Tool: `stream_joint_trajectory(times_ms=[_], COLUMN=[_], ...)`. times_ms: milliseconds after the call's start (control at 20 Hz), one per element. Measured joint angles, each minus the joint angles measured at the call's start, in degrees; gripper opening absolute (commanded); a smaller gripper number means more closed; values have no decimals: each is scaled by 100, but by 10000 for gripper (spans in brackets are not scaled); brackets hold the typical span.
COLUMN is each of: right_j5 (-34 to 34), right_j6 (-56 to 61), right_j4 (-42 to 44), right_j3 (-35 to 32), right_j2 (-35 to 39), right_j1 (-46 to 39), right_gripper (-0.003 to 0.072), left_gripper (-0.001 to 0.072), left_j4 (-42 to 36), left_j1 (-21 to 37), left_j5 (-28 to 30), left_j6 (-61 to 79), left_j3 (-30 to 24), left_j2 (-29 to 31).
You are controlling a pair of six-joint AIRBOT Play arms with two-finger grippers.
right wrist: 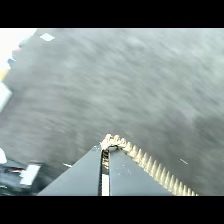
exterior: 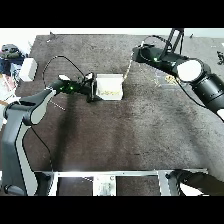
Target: Fold the box and place the chain.
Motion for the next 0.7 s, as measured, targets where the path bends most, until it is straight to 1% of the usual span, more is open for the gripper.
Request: stream_joint_trajectory(times_ms=[150, 400, 450, 500, 550, 600, 650, 700], right_j5=[-297, -289, -282, -232, -120, 61, 302, 544], right_j6=[-9, 28, 31, 33, 7, -81, -131, -149], right_j4=[-2, 2, 9, 17, -4, -116, -267, -431], right_j3=[15, 20, 22, 22, 20, 22, 22, 20], right_j2=[-179, -962, -1145, -1305, -1434, -1526, -1585, -1611], right_j1=[385, 603, 621, 629, 629, 605, 551, 448], right_gripper=[13, 14, 71, 390, 600, 516, 482, 480], left_gripper=[417, 418, 417, 417, 417, 417, 417, 417], left_j4=[0, 0, 2, 0, 0, 0, 0, 0], left_j1=[0, 0, 0, 0, 2, 2, 0, 0], left_j5=[0, 0, 0, 0, -2, -2, -2, -2], left_j6=[0, 0, -2, 0, 0, 0, -2, 0], left_j3=[0, 0, 0, 0, 0, 0, 0, 0], left_j2=[0, 0, 0, 0, 0, 0, 0, 0])
